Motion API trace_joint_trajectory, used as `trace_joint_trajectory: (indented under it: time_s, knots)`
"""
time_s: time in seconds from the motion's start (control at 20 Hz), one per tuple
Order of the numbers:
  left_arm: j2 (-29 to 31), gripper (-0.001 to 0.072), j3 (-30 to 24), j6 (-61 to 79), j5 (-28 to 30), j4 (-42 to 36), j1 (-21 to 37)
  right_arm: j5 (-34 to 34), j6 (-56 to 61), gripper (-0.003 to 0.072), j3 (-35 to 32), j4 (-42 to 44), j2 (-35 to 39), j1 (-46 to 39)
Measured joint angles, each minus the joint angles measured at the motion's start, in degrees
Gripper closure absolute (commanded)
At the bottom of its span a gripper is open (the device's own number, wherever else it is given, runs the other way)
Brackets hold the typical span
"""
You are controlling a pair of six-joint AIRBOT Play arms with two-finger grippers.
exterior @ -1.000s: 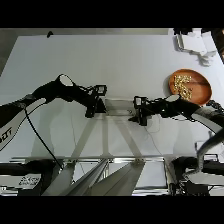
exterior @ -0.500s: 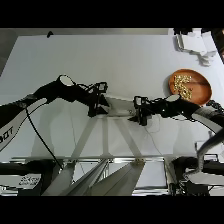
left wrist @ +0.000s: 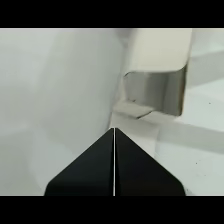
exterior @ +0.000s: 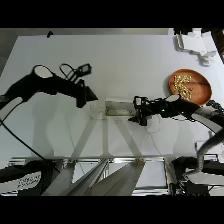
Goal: Fold the box and place the chain.
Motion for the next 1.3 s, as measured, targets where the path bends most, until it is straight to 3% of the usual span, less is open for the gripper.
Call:
trace_joint_trajectory:
  time_s: [0.25,0.55,0.8,1.15,1.3]
  knots:
    - [2.1,0.0704,-0.9,-30.1,2.6,13.2,5.2,0.0,0.0,0.0285,0.0,0.0,0.0,0.0]
    - [2.3,0.0703,-8.8,-44.2,7.8,19.2,-0.5,0.0,0.0,0.0285,0.0,0.0,0.0,0.0]
    - [0.4,0.0703,-12.3,-47.3,10.2,14.7,-4.5,-0.1,0.0,0.0285,0.0,0.0,0.0,0.0]
    - [-1.2,0.0700,-13.2,-45.4,11.1,4.9,-9.6,-0.1,0.0,0.0285,0.0,0.0,0.0,0.0]
    - [-1.2,0.0667,-13.2,-44.1,10.7,0.3,-10.1,-0.1,0.0,0.0285,0.0,0.0,0.0,0.0]
